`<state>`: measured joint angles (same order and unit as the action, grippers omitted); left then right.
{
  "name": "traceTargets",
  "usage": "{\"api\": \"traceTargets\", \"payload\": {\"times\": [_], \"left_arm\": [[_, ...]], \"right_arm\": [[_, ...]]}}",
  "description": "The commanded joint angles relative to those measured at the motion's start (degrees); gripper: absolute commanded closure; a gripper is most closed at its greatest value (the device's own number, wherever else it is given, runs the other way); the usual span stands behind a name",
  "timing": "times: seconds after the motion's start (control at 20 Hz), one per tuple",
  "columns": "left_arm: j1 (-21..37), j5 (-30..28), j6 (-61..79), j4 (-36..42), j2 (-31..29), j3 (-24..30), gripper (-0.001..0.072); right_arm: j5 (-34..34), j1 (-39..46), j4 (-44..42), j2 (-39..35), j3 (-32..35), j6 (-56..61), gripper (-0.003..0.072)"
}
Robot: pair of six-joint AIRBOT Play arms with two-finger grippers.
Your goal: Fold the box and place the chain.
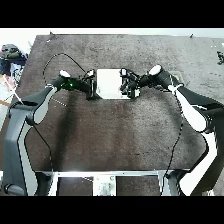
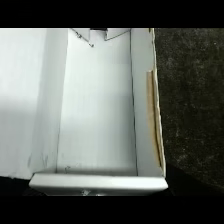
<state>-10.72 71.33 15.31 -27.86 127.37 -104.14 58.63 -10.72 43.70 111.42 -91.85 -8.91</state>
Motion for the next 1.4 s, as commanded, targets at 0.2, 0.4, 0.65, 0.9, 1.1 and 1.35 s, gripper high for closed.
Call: {"api": "traceTargets", "payload": {"times": [0.2, 0.4, 0.65, 0.9, 1.1, 1.35], "left_arm": [[0.0, 0.0, 0.0, 0.0, 0.0, 0.0, 0.0263], [0.0, 0.0, 0.0, 0.0, 0.0, 0.0, 0.0262], [0.0, 0.0, 0.0, 0.0, 0.0, 0.0, 0.0262], [0.0, 0.0, 0.0, 0.0, 0.0, 0.0, 0.0262], [0.0, 0.0, 0.0, 0.0, 0.0, 0.0, 0.0263], [0.0, 0.0, 0.0, 0.0, 0.0, 0.0, 0.0263]], "right_arm": [[0.5, -0.3, -4.1, 0.7, 0.0, -2.1, 0.0369], [0.5, -0.3, -3.9, 0.8, 0.0, -3.1, 0.0127], [0.5, -0.3, -3.4, 0.8, 0.0, -3.1, 0.0125], [0.5, -0.3, -2.4, 0.7, 0.0, -2.9, 0.0263], [0.5, 0.3, 3.7, -0.6, -0.1, 5.2, 0.0536], [2.7, 3.2, 9.0, -5.5, -0.1, 18.1, 0.0538]]}}
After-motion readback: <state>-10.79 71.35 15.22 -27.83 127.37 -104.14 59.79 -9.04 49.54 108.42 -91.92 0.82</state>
